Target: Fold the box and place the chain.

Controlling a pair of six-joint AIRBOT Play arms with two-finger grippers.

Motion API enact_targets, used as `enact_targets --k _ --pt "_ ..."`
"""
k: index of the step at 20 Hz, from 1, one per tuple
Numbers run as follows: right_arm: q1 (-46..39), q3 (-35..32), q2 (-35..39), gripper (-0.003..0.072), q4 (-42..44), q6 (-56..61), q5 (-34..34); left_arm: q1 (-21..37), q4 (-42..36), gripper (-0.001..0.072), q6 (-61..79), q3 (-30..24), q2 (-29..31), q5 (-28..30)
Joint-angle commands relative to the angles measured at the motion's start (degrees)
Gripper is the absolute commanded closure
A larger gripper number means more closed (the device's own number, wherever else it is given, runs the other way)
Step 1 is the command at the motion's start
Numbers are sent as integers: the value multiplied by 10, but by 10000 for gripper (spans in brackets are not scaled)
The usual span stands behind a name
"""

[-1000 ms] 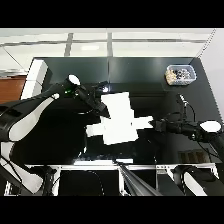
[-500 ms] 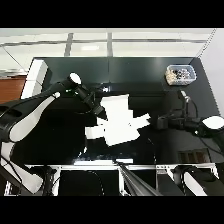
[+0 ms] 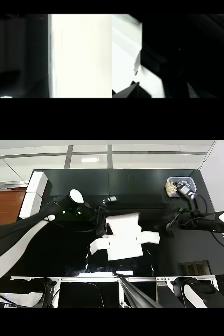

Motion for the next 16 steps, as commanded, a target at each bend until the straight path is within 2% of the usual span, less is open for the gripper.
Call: enact_targets --k 1,4,10,16 --pt "61 -33 0 -7 -11 -94 -39 -40 25 683 127 -22 13 114" --pt "119 -90 0 -7 -14 -146 -103 -42 12 682 127 -22 10 172" --pt "193 -145 -2 -7 -82 -180 -145 -17 18 681 127 -22 8 164" --pt "243 -153 -28 -7 -82 -186 -190 -17 38 680 130 -22 1 162"
